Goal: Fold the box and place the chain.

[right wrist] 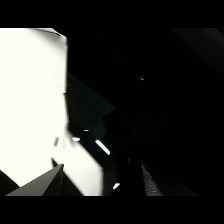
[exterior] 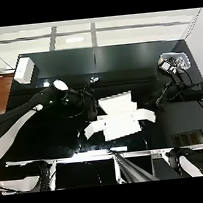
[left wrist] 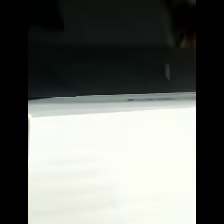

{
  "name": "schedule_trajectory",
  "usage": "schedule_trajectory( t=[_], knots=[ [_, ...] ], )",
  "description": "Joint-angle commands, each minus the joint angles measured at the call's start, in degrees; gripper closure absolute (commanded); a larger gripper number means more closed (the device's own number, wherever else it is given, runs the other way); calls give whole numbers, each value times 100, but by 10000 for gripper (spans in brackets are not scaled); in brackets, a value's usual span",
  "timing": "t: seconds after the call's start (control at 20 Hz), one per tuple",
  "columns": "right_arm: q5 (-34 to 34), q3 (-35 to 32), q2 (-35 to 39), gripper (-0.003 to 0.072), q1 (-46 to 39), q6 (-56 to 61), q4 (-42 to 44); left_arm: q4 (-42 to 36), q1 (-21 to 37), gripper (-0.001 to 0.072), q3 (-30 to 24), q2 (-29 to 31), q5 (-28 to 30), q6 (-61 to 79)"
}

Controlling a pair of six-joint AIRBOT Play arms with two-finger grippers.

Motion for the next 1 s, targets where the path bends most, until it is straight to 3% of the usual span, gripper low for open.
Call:
schedule_trajectory(
  t=[0.0,0.1,0.3,0.45,0.5,0.55,0.65,0.8,0.95],
  knots=[
    [-208,-264,15,127,-2,-540,256,686,-461,684,-2,348,962,970],
    [-372,-455,15,128,-2,-538,297,1657,-662,683,-2,254,1386,1104],
    [-664,-861,-9,128,17,-1193,636,1329,-660,683,-4,57,1801,1296],
    [-1270,-1224,-160,127,341,-1849,638,1073,-573,681,-4,-173,1794,1292],
    [-1364,-1283,-236,25,505,-1882,640,931,-511,681,-4,-236,1727,1292],
    [-1464,-1320,-295,-24,660,-1882,629,802,-457,681,-2,-264,1665,1294],
    [-1600,-1349,-400,-25,970,-1895,459,684,-374,681,-2,-256,1631,1292],
    [-1716,-1349,-494,-16,1261,-1917,-476,693,-323,682,-2,-256,1617,1294],
    [-1711,-1349,-492,-16,1272,-1937,-643,693,-326,681,-2,-256,1615,1294]
  ],
)
